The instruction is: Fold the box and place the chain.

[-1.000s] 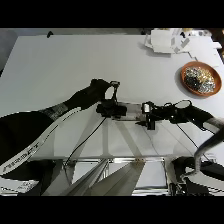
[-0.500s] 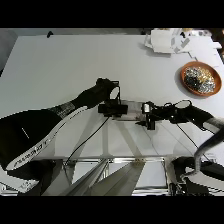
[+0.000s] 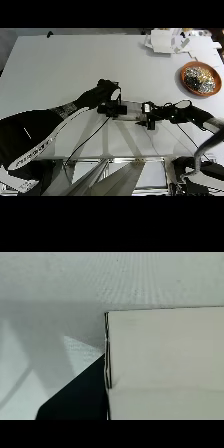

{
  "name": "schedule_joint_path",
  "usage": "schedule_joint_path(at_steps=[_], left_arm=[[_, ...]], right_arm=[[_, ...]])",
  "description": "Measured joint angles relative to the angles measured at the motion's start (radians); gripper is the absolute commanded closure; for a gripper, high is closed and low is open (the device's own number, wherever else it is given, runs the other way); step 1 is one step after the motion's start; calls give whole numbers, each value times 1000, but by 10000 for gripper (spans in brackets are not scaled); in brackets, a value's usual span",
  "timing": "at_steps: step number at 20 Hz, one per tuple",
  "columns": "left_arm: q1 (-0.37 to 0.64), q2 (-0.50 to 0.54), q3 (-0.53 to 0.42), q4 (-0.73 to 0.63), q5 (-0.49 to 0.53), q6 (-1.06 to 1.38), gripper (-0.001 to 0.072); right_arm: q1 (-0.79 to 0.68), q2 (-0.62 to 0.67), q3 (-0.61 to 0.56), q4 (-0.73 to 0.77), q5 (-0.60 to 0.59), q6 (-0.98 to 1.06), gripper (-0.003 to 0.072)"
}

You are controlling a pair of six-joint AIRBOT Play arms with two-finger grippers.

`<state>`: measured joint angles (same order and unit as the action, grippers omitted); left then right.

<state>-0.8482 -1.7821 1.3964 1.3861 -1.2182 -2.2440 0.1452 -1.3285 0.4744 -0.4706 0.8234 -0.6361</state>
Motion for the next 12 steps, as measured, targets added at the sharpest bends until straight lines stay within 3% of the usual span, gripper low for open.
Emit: schedule_joint_path(at_steps=[1,5,6,7,8,12], left_arm=[[0,1,0,-6,13,-2,428],[0,5,0,-4,23,-5,443],[0,6,0,-1,24,-7,487],[0,7,0,7,24,-7,620],[0,7,-1,16,16,-7,704],[0,8,-1,22,16,-10,708]], right_arm=[[0,0,0,0,0,0,249],[0,0,0,0,0,0,249],[0,0,0,0,0,0,249],[0,0,0,0,0,0,249],[0,0,0,1,0,0,249],[0,0,0,2,-2,0,249]])
